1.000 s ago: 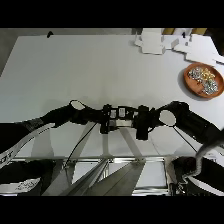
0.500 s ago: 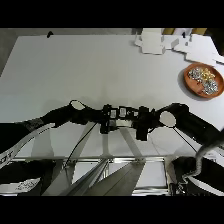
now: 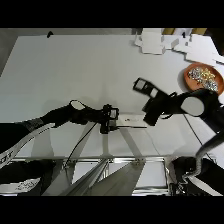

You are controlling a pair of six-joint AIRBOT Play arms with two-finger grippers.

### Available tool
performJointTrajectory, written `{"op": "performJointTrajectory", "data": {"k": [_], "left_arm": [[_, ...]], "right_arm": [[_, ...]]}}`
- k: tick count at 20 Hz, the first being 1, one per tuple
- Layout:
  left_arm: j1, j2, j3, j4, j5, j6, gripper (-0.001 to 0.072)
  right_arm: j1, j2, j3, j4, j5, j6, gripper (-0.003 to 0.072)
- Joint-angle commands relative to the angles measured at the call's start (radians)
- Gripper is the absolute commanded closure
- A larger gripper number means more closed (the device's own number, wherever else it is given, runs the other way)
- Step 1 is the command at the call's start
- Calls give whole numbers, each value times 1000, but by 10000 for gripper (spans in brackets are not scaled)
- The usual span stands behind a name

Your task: Fold the box and place the chain.

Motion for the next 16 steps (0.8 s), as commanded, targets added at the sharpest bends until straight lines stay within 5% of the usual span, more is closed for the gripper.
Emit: {"op": "performJointTrajectory", "data": {"k": [1,6,16], "left_arm": [[0,0,0,1,0,1,438],[0,0,0,0,0,1,438],[0,0,0,-6,0,1,438]], "right_arm": [[-224,14,-6,-49,87,142,673],[-410,14,-141,-45,82,254,673],[-415,14,-220,-13,2,255,673]]}}
